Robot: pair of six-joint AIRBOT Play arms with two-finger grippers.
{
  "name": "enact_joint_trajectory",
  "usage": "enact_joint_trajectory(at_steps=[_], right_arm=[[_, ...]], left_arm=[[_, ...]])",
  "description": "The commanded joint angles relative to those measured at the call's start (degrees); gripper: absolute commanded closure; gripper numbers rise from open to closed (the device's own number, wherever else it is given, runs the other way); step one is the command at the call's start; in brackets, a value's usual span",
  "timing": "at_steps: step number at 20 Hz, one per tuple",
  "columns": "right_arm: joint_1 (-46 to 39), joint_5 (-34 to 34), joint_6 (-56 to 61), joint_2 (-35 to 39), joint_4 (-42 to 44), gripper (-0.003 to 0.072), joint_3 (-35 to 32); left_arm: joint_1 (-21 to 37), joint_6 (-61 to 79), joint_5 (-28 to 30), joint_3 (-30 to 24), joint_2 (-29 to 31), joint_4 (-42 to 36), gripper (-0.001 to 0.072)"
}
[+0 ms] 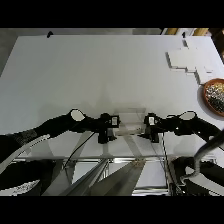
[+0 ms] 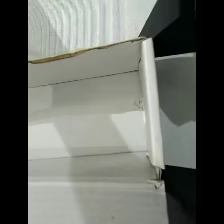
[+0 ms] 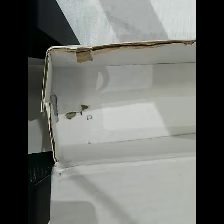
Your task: Fold the box and place the chain.
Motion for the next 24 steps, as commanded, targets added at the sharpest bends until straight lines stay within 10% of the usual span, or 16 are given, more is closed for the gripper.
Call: enact_joint_trajectory(at_steps=[1, 6, 9, 12, 15, 24], right_arm=[[0.04, 0.02, 0.02, 0.00, 0.00, 0.0225, 0.02], [0.04, 0.02, 0.02, 0.00, 0.00, 0.0225, 0.02], [0.04, 0.02, 0.02, 0.02, 0.00, 0.0225, 0.02], [0.04, 0.02, 0.02, 0.00, 0.00, 0.0225, 0.02], [0.04, 0.02, 0.02, 0.02, 0.00, 0.0225, 0.02], [0.04, 0.02, 0.02, 0.02, 0.00, 0.0225, 0.02]], left_arm=[[-0.11, -0.02, 0.04, -0.02, -0.57, -0.26, 0.0207], [-0.09, -0.02, 0.13, -0.02, -0.68, -0.24, 0.0450], [-0.09, -0.04, 0.13, -0.02, -0.66, -0.26, 0.0449], [-0.09, -0.07, 0.09, -0.02, -0.66, -0.26, 0.0409], [0.13, -0.04, 0.02, -0.02, -0.63, -0.24, 0.0130], [2.40, 1.55, -0.76, -0.63, 2.56, 0.00, 0.0008]])
